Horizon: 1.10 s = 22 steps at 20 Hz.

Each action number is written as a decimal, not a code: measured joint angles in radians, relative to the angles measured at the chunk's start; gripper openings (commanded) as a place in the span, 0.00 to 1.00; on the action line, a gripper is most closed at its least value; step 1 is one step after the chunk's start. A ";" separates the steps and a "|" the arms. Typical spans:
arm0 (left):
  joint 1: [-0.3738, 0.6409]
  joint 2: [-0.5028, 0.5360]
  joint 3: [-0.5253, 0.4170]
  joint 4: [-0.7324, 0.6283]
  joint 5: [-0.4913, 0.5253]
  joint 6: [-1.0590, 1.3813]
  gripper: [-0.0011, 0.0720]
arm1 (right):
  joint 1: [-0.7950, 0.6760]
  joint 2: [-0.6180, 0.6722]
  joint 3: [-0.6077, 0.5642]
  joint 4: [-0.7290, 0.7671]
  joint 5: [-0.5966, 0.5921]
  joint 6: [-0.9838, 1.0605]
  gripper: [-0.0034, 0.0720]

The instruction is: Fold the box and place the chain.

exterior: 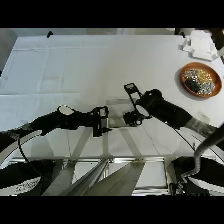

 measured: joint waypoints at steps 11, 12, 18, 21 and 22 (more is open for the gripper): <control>0.000 0.000 0.000 0.002 -0.003 0.000 0.39 | -0.556 0.284 0.000 0.031 -0.131 -0.343 0.76; 0.000 0.000 0.000 0.002 -0.003 0.000 0.39 | -0.645 0.277 0.002 0.039 -0.167 -0.379 0.76; 0.000 0.000 0.000 0.002 -0.005 0.000 0.39 | -1.012 0.067 0.109 0.092 -0.276 -0.496 0.76; 0.000 0.000 0.000 0.002 -0.006 0.000 0.39 | -1.090 -0.101 0.236 0.106 -0.276 -0.514 0.74; 0.000 0.000 0.000 0.002 -0.006 0.000 0.39 | -1.102 -0.150 0.276 0.111 -0.267 -0.514 0.74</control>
